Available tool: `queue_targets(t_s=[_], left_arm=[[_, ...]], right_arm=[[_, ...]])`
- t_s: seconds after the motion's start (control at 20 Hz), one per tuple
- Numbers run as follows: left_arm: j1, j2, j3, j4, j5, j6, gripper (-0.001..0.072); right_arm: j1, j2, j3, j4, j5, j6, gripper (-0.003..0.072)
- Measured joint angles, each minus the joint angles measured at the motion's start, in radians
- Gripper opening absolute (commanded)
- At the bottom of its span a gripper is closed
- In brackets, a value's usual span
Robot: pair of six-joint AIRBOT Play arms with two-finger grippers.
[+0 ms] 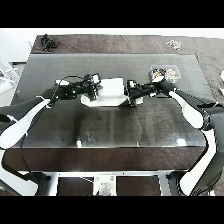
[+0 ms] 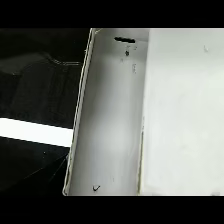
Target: Fold the box and place the chain.
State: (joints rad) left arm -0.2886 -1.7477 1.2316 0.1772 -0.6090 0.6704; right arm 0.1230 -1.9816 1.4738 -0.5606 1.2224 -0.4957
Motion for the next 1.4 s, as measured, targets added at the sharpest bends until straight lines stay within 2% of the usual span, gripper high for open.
queue_targets(t_s=[0.55, 0.85, 0.95, 1.0, 1.05, 1.25, 1.3, 1.4], left_arm=[[-0.001, -0.025, 0.008, 0.004, -0.024, -0.003, 0.0019], [-0.002, 0.075, 0.019, 0.045, -0.012, -0.02, 0.0025], [0.008, 0.126, 0.02, 0.136, -0.074, -0.08, 0.0426], [0.02, 0.144, 0.021, 0.177, -0.126, -0.126, 0.0521], [0.04, 0.159, 0.021, 0.215, -0.191, -0.182, 0.0561], [0.127, 0.184, 0.021, 0.33, -0.379, -0.388, 0.0582], [0.138, 0.186, 0.021, 0.371, -0.404, -0.43, 0.0695], [0.153, 0.184, 0.021, 0.43, -0.433, -0.501, 0.0696]], right_arm=[[-0.001, 0.0, 0.0, 0.0, 0.001, -0.002, 0.052], [0.0, 0.0, 0.0, -0.001, 0.003, -0.003, 0.052], [0.0, 0.0, 0.0, -0.001, 0.003, -0.003, 0.0521], [0.0, 0.0, 0.0, -0.001, 0.003, -0.003, 0.052], [0.0, 0.0, 0.0, -0.001, 0.003, -0.003, 0.052], [0.0, 0.0, 0.0, 0.0, 0.003, -0.003, 0.052], [0.0, 0.0, 0.0, 0.0, 0.003, -0.003, 0.052], [0.0, 0.0, 0.0, 0.0, 0.003, -0.003, 0.052]])
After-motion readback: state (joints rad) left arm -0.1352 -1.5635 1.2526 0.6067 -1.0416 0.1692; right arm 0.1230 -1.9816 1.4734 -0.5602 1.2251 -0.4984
